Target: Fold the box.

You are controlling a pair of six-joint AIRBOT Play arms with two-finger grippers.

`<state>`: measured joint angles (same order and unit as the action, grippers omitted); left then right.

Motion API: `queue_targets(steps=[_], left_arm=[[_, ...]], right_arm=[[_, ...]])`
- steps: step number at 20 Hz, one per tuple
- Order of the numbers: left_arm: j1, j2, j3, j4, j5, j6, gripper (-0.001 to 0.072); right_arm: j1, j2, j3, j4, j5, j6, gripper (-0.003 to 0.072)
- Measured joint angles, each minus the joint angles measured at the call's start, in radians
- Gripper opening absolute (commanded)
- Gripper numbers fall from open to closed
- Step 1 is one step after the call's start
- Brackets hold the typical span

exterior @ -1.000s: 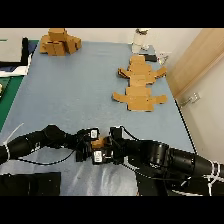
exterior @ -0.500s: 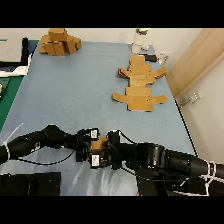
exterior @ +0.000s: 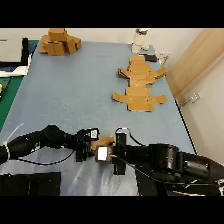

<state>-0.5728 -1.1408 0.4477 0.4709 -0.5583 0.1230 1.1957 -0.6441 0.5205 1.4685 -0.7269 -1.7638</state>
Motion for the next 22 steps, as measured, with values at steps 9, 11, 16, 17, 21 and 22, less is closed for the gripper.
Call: queue_targets(steps=[9, 11, 16, 17, 21, 22], left_arm=[[0.000, 0.000, 0.000, 0.000, 0.000, 0.000, 0.0598], [0.000, 0.000, 0.000, 0.000, 0.000, 0.000, 0.0598], [0.000, 0.000, 0.000, 0.000, 0.000, 0.000, 0.0598], [0.000, 0.000, 0.000, 0.000, 0.000, 0.000, 0.0598], [0.000, 0.000, 0.000, 0.000, 0.000, -0.001, 0.0598], [0.000, 0.000, 0.000, 0.000, 0.000, 0.000, 0.0598]], right_arm=[[-0.040, 0.154, -0.237, 0.196, 0.326, 0.889, 0.0004], [-0.092, 0.106, -0.275, 0.200, 0.499, 1.017, 0.0004], [-0.157, -0.021, -0.306, 0.204, 0.703, 1.165, 0.0004], [-0.161, -0.042, -0.308, 0.204, 0.719, 1.178, 0.0004], [-0.167, -0.109, -0.312, 0.204, 0.758, 1.207, 0.0004], [-0.165, -0.118, -0.313, 0.204, 0.760, 1.210, 0.0004]])
